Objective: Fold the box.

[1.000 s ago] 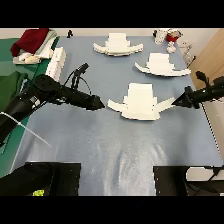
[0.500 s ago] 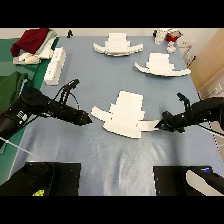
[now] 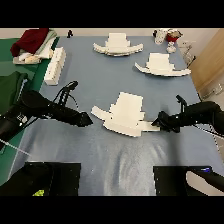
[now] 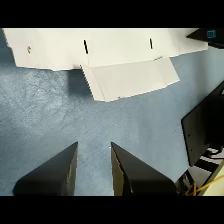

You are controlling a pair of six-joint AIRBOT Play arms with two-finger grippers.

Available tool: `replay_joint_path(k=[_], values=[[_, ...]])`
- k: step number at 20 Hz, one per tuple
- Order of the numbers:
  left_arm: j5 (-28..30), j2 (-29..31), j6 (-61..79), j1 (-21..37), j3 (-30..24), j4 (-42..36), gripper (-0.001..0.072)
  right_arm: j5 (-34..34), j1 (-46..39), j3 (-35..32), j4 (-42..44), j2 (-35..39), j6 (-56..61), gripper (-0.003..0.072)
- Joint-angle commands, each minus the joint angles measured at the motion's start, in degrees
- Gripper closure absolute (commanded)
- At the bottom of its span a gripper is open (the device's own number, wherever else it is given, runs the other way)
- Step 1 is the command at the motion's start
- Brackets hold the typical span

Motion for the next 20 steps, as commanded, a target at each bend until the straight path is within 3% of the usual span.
replay_joint_path(k=[1, 2, 4, 9, 13, 20], values=[[0.15, -0.70, 0.00, 0.02, -0.02, -0.15, 0.0404, 0.79, 2.67, 1.57, 1.40, -3.15, -0.81, 0.0456], [0.13, -1.01, -0.07, 0.04, -0.02, -0.26, 0.0403, 0.81, 3.85, 2.19, 1.36, -3.80, -1.25, 0.0473], [0.17, -1.73, -0.13, 0.04, 0.13, -0.26, 0.0403, 0.55, 5.86, 2.99, 1.38, -4.17, -3.45, 0.0677], [-1.84, -2.69, -0.13, 5.31, 3.78, -0.59, 0.0402, -4.00, 11.85, 1.07, 1.42, 0.42, -11.32, 0.0686], [-6.99, -5.73, 2.01, 10.03, 3.43, -1.57, 0.0403, 3.69, 17.11, -6.10, 0.85, 10.64, -11.72, 0.0686], [-3.02, -21.03, 12.22, 9.66, 3.56, -14.75, 0.0404, 4.09, 17.53, -7.26, 0.96, 12.35, -13.27, 0.0686]])
